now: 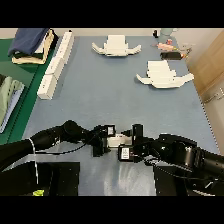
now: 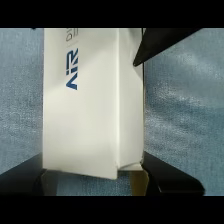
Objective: Fold the box.
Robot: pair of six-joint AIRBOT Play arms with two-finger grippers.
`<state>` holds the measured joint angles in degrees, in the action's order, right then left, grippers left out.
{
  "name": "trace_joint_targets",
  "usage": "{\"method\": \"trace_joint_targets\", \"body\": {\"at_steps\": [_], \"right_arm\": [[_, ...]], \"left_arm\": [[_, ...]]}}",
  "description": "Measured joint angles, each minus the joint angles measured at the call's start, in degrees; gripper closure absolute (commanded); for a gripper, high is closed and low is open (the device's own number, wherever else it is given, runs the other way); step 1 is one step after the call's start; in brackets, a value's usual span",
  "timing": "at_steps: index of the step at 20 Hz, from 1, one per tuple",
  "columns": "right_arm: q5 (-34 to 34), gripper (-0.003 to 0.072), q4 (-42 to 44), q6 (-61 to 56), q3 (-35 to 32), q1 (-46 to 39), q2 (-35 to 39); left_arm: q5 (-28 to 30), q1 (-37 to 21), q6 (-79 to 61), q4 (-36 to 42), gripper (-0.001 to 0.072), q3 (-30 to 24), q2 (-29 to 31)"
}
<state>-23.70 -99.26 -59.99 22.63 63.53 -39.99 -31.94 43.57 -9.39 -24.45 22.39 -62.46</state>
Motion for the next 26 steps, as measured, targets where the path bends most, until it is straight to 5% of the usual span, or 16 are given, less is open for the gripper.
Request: {"method": "trace_joint_targets", "body": {"at_steps": [3, 5, 8, 9, 20, 22, 26], "right_arm": [[0.15, 0.0286, -0.09, 0.0, 0.0, 0.0, -0.02], [0.13, 0.0423, -0.04, 0.0, 0.0, 0.0, -0.5], [0.04, 0.0453, 0.28, -0.02, 0.0, 0.0, -1.95], [0.04, 0.0539, 0.46, -0.02, 0.0, 0.0, -2.27], [0.02, 0.0523, 4.07, 0.26, 0.0, 0.07, -3.1], [-0.09, 0.0437, 5.44, 0.5, 0.0, 0.09, -3.1], [-0.09, 0.0435, 6.84, 0.92, 0.0, 0.2, -3.15]], "left_arm": [[0.0, 0.02, 0.02, 0.0, 0.0232, 0.0, 0.0], [0.0, 0.02, 0.02, 0.02, 0.0232, 0.0, 0.0], [-0.04, -0.07, 0.09, 0.07, 0.0232, 0.0, 0.0], [0.0, -0.02, 0.09, 0.07, 0.0232, 0.0, 0.0], [0.02, 0.02, -0.04, -0.09, 0.0232, 0.0, 0.0], [0.0, 0.02, -0.09, -0.11, 0.0232, 0.0, 0.0], [-0.13, 0.02, -0.11, -0.11, 0.0232, 0.0, 0.0]]}}
